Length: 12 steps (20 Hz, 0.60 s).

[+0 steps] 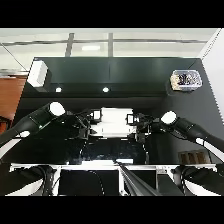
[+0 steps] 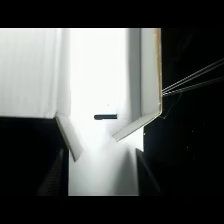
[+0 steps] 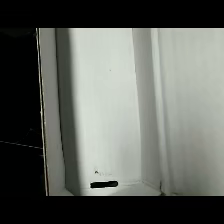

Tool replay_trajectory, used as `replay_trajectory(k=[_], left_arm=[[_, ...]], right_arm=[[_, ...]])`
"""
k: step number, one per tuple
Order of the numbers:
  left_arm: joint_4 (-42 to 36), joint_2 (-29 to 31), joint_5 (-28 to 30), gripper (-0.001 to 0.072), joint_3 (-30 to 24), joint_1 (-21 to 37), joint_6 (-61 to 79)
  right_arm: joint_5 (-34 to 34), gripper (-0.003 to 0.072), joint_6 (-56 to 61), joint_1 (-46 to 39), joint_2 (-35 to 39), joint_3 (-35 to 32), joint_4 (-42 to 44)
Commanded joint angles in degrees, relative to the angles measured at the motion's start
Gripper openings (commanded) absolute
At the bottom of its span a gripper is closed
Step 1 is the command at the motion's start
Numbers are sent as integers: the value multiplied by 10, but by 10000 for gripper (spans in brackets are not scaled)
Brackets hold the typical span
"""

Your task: Fold the box and place the chain.

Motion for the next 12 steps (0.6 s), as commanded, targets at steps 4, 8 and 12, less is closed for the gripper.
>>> replay_trajectory(k=[4,8,12], left_arm=[[-55,-4,-4,272,-1,-18,-15],[-89,-4,0,269,-1,-19,-15],[-117,-14,16,146,-1,-23,-12]], right_arm=[[0,7,0,0,0,0,0],[0,7,0,0,0,0,0],[0,7,0,0,0,0,0]])
